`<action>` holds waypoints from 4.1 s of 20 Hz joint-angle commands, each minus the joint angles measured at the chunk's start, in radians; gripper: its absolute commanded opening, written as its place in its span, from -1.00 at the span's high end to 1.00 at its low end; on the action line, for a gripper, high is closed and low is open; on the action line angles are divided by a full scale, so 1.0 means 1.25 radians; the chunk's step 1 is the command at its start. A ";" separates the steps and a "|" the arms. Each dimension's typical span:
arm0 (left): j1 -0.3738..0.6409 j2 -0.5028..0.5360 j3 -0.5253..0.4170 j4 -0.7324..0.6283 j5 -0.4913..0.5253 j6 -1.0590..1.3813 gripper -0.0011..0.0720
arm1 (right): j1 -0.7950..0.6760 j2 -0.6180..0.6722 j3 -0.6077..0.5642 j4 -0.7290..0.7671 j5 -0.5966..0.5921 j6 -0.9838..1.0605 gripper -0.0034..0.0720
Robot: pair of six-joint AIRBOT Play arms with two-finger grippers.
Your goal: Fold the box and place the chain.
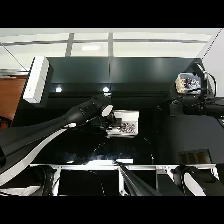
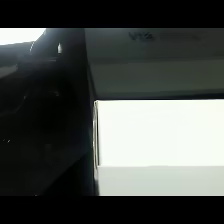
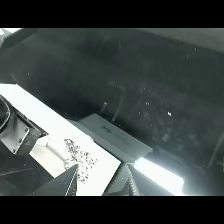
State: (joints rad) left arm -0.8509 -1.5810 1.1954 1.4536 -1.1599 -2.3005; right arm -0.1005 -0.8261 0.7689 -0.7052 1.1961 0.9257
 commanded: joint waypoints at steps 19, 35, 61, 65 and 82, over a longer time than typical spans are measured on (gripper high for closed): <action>0.322 0.628 -0.395 0.063 0.127 0.380 -0.58 | -0.014 0.002 0.002 -0.004 -0.017 0.029 -0.09; 0.391 0.267 -0.475 -0.717 0.178 2.058 -0.98 | -0.013 0.002 0.002 -0.003 -0.054 0.092 -0.09; 0.280 0.136 -0.380 -0.745 0.269 2.095 -0.35 | -0.013 -0.001 -0.023 -0.005 -0.112 0.161 -0.09; 0.280 0.136 -0.380 -0.749 0.312 2.086 -0.36 | 0.082 -0.074 -0.028 -0.023 -0.206 0.233 -0.88; 0.278 0.136 -0.380 -0.748 0.314 2.085 -0.36 | 0.301 -0.251 0.077 -0.038 -0.060 -0.472 -0.87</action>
State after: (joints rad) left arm -0.5011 -1.4105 0.7193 0.5175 -0.7689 0.3042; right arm 0.2684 -1.1496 0.8635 -0.7433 1.0252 0.4511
